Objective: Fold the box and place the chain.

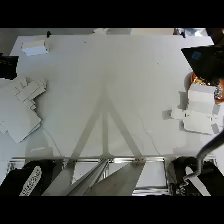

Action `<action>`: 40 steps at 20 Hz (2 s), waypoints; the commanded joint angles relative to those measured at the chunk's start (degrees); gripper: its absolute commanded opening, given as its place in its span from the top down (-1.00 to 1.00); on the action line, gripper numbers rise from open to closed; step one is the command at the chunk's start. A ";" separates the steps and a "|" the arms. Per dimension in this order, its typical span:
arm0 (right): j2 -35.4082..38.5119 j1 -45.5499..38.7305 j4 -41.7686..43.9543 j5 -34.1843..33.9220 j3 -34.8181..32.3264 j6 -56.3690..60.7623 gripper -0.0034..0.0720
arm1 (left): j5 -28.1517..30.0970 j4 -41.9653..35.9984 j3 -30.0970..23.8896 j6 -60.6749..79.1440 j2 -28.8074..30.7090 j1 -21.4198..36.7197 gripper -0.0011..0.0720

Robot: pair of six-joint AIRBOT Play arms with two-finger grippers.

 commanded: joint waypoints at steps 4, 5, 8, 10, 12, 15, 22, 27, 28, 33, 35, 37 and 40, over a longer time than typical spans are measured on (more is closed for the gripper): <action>0.02 -0.02 0.00 0.02 -0.02 0.00 -0.17 | 0.00 0.00 0.00 0.00 0.00 0.00 -0.35; 0.02 -0.02 0.02 0.00 -0.02 0.00 -0.17 | 0.00 0.00 -0.02 0.00 0.00 0.00 -0.35; 0.02 0.00 0.26 -0.17 -0.02 0.04 -0.17 | 0.00 0.00 -0.02 0.00 0.00 0.00 -0.35; 0.02 -0.02 0.26 -0.39 -0.02 0.04 -0.17 | 0.00 0.00 0.00 0.00 0.00 0.00 -0.35; 0.02 0.00 0.31 -0.39 -0.02 0.04 -0.17 | 0.00 0.00 -0.02 0.00 0.00 0.00 -0.35; 0.02 -0.02 0.24 -0.68 -0.02 0.04 -0.16 | 0.02 0.00 0.00 0.00 0.00 0.00 -0.35; -0.02 -0.02 -23.69 -0.98 -0.02 2.29 -0.16 | 0.02 0.00 -0.02 0.00 0.00 0.00 -0.35; -1.46 -0.04 -51.98 -0.74 -0.02 12.31 -0.16 | 0.02 0.00 -0.02 0.00 0.00 0.00 -0.35; -2.47 -0.96 -55.93 -0.04 -0.02 13.31 -0.16 | 0.00 0.00 -0.02 0.00 0.00 0.00 -0.35; -10.23 -17.49 -56.65 7.41 -0.02 10.88 -0.19 | 0.00 0.00 0.00 0.00 0.00 0.00 -0.35; -13.38 -24.52 -54.55 10.88 -0.02 6.01 -0.20 | 0.00 0.00 0.00 0.00 0.00 0.00 -0.35; -15.98 -30.77 -51.30 12.50 -0.04 2.27 -0.33 | 0.00 0.00 -0.02 0.00 0.00 0.00 -0.35; -19.45 -38.66 -46.45 14.01 -0.04 -3.54 -0.37 | 0.00 0.00 -0.02 0.00 0.00 0.00 -0.35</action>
